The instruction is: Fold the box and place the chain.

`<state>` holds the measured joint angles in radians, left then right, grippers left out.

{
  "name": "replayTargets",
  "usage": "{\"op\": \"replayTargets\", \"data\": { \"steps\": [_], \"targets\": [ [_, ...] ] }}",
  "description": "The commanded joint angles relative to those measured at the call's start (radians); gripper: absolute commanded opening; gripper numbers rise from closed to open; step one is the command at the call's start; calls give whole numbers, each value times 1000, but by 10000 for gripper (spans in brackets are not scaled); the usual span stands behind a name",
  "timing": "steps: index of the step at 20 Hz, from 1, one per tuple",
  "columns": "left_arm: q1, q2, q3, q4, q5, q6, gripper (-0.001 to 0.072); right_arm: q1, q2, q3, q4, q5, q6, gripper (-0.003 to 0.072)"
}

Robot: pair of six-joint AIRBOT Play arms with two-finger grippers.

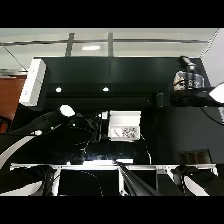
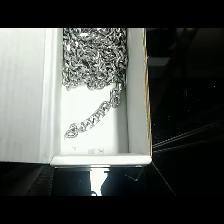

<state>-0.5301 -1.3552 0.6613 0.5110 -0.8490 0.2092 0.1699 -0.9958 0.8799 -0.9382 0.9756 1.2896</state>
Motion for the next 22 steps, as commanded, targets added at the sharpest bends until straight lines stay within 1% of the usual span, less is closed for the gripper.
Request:
{"op": "replayTargets", "data": {
  "steps": [1,2,4,6,7,8,10,12,15,16,18,20,22],
  "targets": [
    [0,0,0,4,8,0,399,84,-150,-2,-1,-96,-8,671],
    [0,0,0,4,8,0,400,105,-183,-2,-1,-80,-53,672],
    [0,0,0,4,8,0,400,144,-206,-1,-1,-34,-265,670],
    [0,0,0,4,8,0,400,154,-183,16,-1,77,-463,670],
    [0,0,0,4,8,0,400,153,-158,31,-6,138,-520,670],
    [0,0,0,4,8,0,400,153,-124,38,-8,174,-555,670],
    [0,0,0,4,8,0,408,152,-50,20,2,211,-556,670],
    [0,0,0,4,8,0,408,152,8,-58,29,205,-562,670],
    [0,0,0,4,8,0,408,152,29,-179,65,127,-640,670],
    [0,0,0,4,8,0,408,152,29,-196,78,105,-688,670],
    [0,0,0,4,8,0,408,152,29,-198,74,105,-788,670],
    [0,0,0,4,8,0,408,152,29,-198,74,135,-894,670],
    [0,0,0,4,8,0,408,152,28,-198,101,145,-939,671]
  ]
}}
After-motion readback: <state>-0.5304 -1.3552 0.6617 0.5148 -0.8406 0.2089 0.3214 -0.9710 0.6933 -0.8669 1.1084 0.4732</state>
